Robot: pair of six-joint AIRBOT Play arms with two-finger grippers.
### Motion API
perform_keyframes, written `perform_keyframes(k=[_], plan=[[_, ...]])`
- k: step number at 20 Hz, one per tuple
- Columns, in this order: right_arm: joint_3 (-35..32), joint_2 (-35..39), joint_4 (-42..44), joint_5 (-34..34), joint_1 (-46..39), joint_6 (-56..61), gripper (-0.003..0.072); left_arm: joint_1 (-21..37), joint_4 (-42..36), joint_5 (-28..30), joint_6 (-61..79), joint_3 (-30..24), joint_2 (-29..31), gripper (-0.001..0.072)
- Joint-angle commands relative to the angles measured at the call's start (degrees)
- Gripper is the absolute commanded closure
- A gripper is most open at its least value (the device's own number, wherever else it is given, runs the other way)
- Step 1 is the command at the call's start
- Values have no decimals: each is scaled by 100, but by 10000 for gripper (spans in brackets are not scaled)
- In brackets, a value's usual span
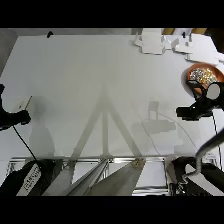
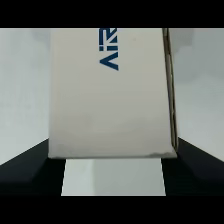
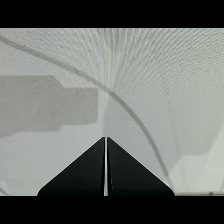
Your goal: Fold the box and place the chain.
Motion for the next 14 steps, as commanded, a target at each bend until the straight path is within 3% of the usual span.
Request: perform_keyframes(k=[1,7,14], plan=[[-2,-2,2,2,-2,0,671,24,48,-363,-83,0,-236,40],[-2,-2,2,2,-2,0,671,22,46,-527,-79,0,-42,20],[-2,-2,2,2,-2,0,671,-304,7,-516,-83,0,1648,21]])
